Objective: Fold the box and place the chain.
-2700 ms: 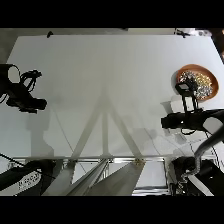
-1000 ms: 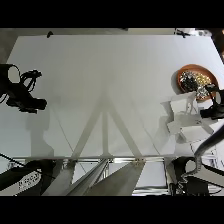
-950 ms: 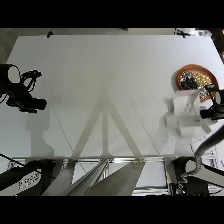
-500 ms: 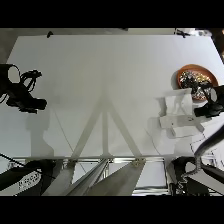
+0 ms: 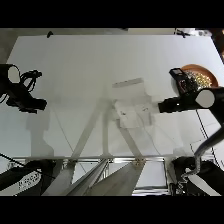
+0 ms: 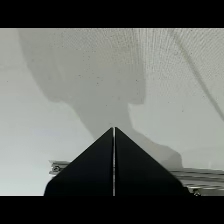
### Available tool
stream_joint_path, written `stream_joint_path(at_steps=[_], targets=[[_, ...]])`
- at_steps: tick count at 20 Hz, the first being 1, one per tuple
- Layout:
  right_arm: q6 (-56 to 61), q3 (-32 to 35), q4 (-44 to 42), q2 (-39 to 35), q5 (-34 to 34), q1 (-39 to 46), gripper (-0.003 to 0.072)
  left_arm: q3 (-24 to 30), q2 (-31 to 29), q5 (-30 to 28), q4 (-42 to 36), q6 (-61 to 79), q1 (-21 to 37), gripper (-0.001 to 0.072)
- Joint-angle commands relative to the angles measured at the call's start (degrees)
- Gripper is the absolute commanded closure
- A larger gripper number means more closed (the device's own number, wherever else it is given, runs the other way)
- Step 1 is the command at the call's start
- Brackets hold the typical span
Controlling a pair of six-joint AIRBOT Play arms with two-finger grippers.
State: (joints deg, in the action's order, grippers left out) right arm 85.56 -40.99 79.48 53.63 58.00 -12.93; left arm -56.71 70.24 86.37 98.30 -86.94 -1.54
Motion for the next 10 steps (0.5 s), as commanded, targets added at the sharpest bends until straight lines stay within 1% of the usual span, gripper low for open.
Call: stream_joint_path(at_steps=[1,4,6,8,10], targets=[[8.5,3.0,-2.9,-1.1,-9.4,-9.9,0.0677,0.0,0.0,0.0,0.1,0.9,0.0,0.0699],[15.5,7.4,-0.6,-1.1,-16.0,-15.1,0.0677,0.0,0.0,-0.2,0.1,0.9,0.0,0.0699],[17.2,9.0,-0.5,-1.1,-17.3,-16.3,0.0677,0.0,0.0,-1.4,-0.6,0.9,0.0,0.0699],[17.1,9.2,-0.5,-1.1,-16.7,-16.4,0.0676,0.1,0.1,-6.9,-1.9,1.0,0.1,0.0699],[17.0,9.2,0.3,-1.1,-16.8,-16.4,0.0676,0.1,0.1,-11.0,-4.5,1.0,0.1,0.0699]])
